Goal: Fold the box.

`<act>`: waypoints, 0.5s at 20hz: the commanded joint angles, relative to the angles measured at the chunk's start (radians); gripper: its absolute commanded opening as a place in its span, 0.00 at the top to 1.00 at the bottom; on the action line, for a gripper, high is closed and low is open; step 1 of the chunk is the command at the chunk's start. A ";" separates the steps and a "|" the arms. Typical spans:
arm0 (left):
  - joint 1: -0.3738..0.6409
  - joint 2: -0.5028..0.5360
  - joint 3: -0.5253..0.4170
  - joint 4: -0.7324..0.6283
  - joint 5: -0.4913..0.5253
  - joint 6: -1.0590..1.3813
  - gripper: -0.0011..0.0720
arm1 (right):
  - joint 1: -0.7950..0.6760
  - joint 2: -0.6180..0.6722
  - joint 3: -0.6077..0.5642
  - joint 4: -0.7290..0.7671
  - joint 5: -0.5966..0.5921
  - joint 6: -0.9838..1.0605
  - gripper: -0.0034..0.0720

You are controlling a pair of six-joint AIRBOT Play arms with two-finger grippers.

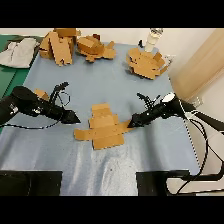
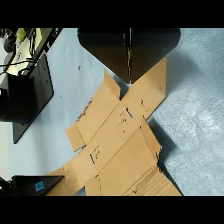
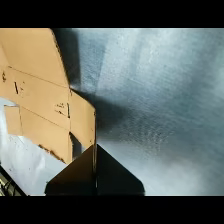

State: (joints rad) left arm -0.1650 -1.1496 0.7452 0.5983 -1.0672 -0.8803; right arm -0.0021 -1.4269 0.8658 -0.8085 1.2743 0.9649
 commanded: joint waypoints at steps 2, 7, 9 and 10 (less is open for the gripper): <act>0.006 -0.037 0.000 -0.008 0.046 0.001 0.97 | 0.017 0.012 -0.033 0.149 -0.013 -0.139 0.95; 0.064 -0.140 0.000 -0.068 0.021 0.060 0.97 | 0.073 0.112 -0.217 0.162 -0.164 -0.177 0.95; 0.087 -0.172 0.002 -0.079 0.017 0.083 0.97 | 0.099 0.143 -0.275 0.160 -0.197 -0.181 0.95; 0.095 -0.186 0.004 -0.079 0.018 0.084 0.97 | 0.111 0.155 -0.295 0.160 -0.207 -0.181 0.95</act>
